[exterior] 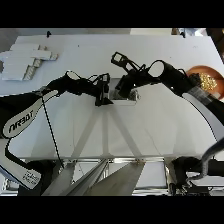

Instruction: Fold the box and place the chain.

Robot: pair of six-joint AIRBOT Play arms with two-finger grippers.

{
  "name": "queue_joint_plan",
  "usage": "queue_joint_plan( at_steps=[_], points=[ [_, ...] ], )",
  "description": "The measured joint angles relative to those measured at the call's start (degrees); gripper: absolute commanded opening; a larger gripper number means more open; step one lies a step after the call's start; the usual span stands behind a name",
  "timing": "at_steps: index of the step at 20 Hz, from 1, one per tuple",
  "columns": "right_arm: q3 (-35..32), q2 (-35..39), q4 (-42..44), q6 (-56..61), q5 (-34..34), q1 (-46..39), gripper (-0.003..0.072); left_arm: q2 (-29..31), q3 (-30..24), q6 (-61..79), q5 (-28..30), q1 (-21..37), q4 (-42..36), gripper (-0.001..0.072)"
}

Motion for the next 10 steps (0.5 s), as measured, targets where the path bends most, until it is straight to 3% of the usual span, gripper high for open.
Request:
queue_joint_plan(
  at_steps=[2, 4, 10],
  points=[
    [0.0, -1.29, -3.34, 2.86, 1.7, 0.02, 0.0049, 0.0, 0.0, 0.0, 0.0, 0.0, 0.0, 0.0341],
    [0.0, -1.81, -5.03, 4.59, 3.17, 0.04, 0.0291, 0.0, 0.0, 0.0, 0.0, 0.0, 0.0, 0.0341],
    [0.0, 2.1, -6.62, 6.62, 8.5, -2.12, 0.0314, 0.0, 0.0, 0.0, 0.0, 0.0, 0.0, 0.0341]
  ],
)
